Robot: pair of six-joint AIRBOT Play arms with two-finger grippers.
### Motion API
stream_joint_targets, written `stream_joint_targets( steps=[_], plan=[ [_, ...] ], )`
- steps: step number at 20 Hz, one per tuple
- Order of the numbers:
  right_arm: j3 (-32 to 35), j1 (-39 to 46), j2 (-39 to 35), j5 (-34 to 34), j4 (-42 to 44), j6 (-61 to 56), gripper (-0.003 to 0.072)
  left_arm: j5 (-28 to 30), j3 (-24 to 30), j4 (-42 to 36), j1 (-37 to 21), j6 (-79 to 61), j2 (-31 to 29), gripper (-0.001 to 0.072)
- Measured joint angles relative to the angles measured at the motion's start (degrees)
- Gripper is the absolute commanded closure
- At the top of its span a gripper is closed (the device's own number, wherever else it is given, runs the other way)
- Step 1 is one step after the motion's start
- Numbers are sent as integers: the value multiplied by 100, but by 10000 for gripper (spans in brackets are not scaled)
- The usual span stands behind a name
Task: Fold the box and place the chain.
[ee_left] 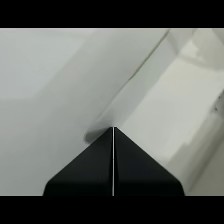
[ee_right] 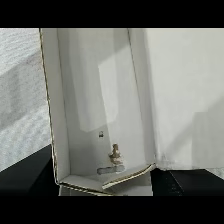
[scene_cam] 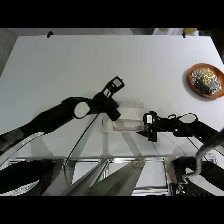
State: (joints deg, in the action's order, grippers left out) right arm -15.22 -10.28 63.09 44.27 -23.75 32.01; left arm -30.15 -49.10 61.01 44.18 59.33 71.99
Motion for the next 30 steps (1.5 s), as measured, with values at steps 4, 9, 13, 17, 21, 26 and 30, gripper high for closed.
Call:
stream_joint_targets(
  steps=[4, 9, 13, 17, 21, 26, 30],
  plan=[
    [0, 0, 0, 2, 0, -2, 368, -1344, 42, 514, -136, -179, -501, 702],
    [0, 0, 0, 4, -2, -2, 368, -1917, 479, 282, -179, -1137, -527, 699],
    [0, 0, 0, 4, 0, -2, 368, -1834, 732, 116, -225, -1729, -304, 699],
    [0, 0, 0, 7, 0, -2, 368, -1790, 883, 61, -240, -2406, -50, 635],
    [0, 0, 0, 7, -2, -2, 368, -1606, 957, 35, -245, -3187, 105, 405],
    [0, 0, 0, 7, -2, -2, 368, -1097, 979, -170, -245, -3635, 155, 356],
    [0, 0, 0, 4, 0, -7, 368, -793, 984, -531, -245, -3987, 151, 358]
  ],
)
